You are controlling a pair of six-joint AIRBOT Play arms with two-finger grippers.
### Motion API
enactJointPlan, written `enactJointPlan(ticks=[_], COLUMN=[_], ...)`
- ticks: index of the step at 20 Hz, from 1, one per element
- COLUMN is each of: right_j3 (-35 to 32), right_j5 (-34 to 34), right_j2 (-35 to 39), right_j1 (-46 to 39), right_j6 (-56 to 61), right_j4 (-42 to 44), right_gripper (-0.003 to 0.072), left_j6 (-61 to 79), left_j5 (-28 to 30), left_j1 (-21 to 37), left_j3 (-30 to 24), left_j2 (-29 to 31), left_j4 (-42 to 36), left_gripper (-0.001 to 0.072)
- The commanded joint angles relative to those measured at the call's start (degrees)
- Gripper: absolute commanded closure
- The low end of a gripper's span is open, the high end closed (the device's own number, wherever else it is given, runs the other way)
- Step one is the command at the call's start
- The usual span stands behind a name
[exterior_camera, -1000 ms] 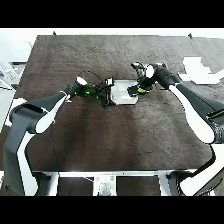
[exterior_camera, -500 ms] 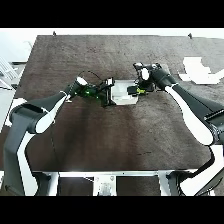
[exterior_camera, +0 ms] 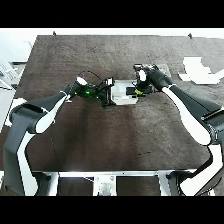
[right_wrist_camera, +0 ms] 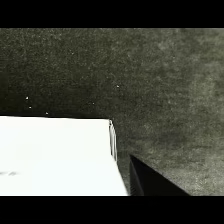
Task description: Fold the box and place the chain.
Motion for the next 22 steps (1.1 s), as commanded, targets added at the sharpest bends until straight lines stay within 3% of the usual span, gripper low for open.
enactJointPlan(ticks=[1, 2, 5, 7, 11, 14, 17, 22], right_j3=[0.02, 0.02, 0.02, 0.02, 0.02, 0.02, 0.04, 0.04], right_j5=[0.04, 0.04, 0.07, 0.07, 0.04, 0.07, 0.07, 2.51], right_j2=[-0.63, -0.63, -0.63, -0.68, -0.68, -0.33, 1.55, 8.92], right_j1=[0.20, 0.17, 0.17, 0.33, 0.52, 0.48, 0.48, 0.52], right_j6=[0.72, 0.72, 0.72, 0.70, 0.68, 0.61, 0.22, -4.50], right_j4=[0.13, 0.13, 1.25, 1.49, 1.36, 0.90, 0.52, 1.18], right_gripper=[0.0436, 0.0498, 0.0566, 0.0669, 0.0665, 0.0327, 0.0239, 0.0237], left_j6=[0.00, -0.02, 0.00, 0.00, 0.00, 0.00, -0.02, -0.02], left_j5=[0.00, 0.00, 0.02, 0.00, 0.02, 0.00, 0.00, 0.00], left_j1=[0.02, 0.04, 0.04, 0.04, 0.02, 0.04, 0.02, 0.04], left_j3=[0.02, 0.02, 0.02, 0.02, 0.02, 0.02, 0.02, 0.02], left_j2=[0.02, 0.02, 0.02, 0.02, 0.02, 0.02, 0.02, 0.02], left_j4=[-0.04, -0.04, -0.04, -0.04, -0.04, -0.04, -0.04, -0.04], left_gripper=[0.0296, 0.0297, 0.0297, 0.0296, 0.0297, 0.0297, 0.0297, 0.0296])
